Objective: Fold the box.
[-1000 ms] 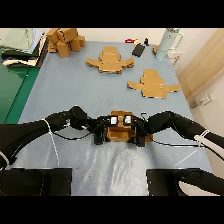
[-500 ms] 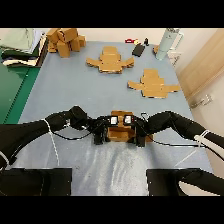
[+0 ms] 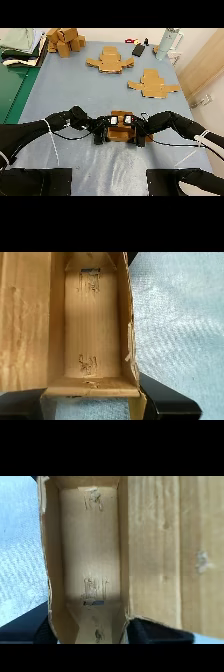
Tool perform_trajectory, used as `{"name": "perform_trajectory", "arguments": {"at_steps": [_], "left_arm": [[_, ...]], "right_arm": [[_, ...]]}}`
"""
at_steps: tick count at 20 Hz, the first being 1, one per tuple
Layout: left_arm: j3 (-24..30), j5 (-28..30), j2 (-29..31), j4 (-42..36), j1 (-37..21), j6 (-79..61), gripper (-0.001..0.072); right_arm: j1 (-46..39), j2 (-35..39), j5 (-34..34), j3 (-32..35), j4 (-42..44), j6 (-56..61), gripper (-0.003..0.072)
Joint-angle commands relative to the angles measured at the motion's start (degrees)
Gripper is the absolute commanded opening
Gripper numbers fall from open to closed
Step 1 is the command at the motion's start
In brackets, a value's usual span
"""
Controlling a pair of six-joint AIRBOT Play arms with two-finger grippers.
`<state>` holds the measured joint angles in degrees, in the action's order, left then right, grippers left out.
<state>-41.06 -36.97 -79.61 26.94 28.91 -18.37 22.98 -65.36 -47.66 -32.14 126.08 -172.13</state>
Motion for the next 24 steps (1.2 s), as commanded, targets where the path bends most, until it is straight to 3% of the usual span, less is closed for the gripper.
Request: {"name": "perform_trajectory", "arguments": {"at_steps": [1,8,11,14,19,24], "left_arm": [[0.0,0.0,0.0,0.0,0.0,0.0,0.0486],[0.0,0.0,0.0,0.0,0.0,0.0,0.0486],[0.0,0.0,0.0,0.0,0.0,0.0,0.0486],[0.0,0.0,0.0,0.0,0.0,0.0,0.0486],[0.0,0.0,0.0,0.0,0.0,0.0,0.0486],[0.0,0.0,0.0,0.0,0.0,0.0,0.0486]], "right_arm": [[0.0,0.3,-0.9,-0.2,0.4,0.0,0.0718],[-0.6,7.2,-2.2,-0.2,-7.3,8.2,0.0718],[-1.1,11.0,-7.7,-0.2,-11.8,15.4,0.0715],[-1.1,13.6,-12.4,-0.2,-9.0,18.6,0.0707],[-1.1,14.5,-19.3,-0.1,-2.4,48.8,0.0701],[-1.1,14.5,-16.7,-0.1,-1.3,64.0,0.0701]]}}
